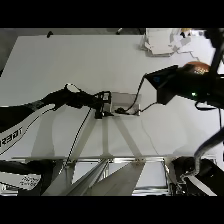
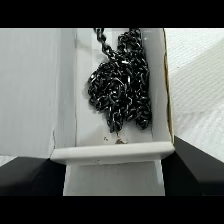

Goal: Fold the box and place the chain.

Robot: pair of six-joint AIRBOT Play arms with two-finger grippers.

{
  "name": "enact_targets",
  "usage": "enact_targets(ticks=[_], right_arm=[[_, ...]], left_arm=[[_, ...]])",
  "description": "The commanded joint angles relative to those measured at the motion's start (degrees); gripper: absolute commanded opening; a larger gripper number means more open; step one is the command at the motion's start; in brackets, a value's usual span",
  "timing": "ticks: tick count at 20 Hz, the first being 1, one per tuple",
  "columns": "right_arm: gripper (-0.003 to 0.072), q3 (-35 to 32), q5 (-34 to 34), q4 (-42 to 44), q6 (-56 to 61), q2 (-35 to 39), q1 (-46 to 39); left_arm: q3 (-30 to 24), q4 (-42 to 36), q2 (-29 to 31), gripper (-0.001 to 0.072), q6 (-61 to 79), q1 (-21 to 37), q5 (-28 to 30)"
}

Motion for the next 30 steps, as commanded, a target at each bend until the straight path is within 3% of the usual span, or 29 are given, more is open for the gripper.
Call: enact_targets(ticks=[1, 6, 12, 13, 15, 19, 23, 24, 27, 30], right_arm=[[0.0017, 0.2, 3.1, 2.4, -3.2, -7.3, 0.6], [0.0018, 0.1, 5.7, -2.1, -3.9, -16.6, 4.5], [0.0021, 0.1, 4.2, -3.3, -3.7, -23.3, 8.1], [0.0042, 0.1, 4.1, -3.3, -3.7, -24.1, 8.1], [0.0197, 0.1, 4.2, -3.3, -3.7, -25.7, 8.1], [0.0303, 0.6, 4.6, -3.3, -3.7, -23.6, 6.4], [0.0291, 1.3, 6.4, -8.4, 1.2, -19.4, -1.2], [0.0249, 1.3, 7.2, -11.4, 3.3, -19.1, -3.7], [0.022, 0.3, 8.3, -20.9, 11.4, -20.0, -10.6], [0.0221, -2.8, 7.5, -21.9, 15.3, -22.9, -15.7]], left_arm=[[0.0, 0.0, 0.0, 0.0209, 0.0, 0.0, 0.0], [0.0, 0.0, 0.0, 0.0209, 0.0, 0.0, 0.0], [0.0, 0.0, 0.0, 0.0209, 0.0, 0.0, 0.0], [0.0, 0.0, 0.0, 0.0209, 0.0, 0.0, 0.0], [0.0, 0.0, 0.0, 0.0209, 0.0, 0.0, 0.0], [0.0, 0.0, 0.0, 0.0209, 0.0, 0.0, 0.0], [0.0, 0.0, 0.0, 0.0209, 0.0, 0.0, 0.0], [0.0, 0.0, 0.0, 0.0209, 0.0, 0.0, 0.0], [0.0, 0.0, 0.0, 0.0209, 0.0, 0.0, 0.0], [0.0, 0.0, 0.0, 0.0209, 0.0, 0.0, 0.0]])
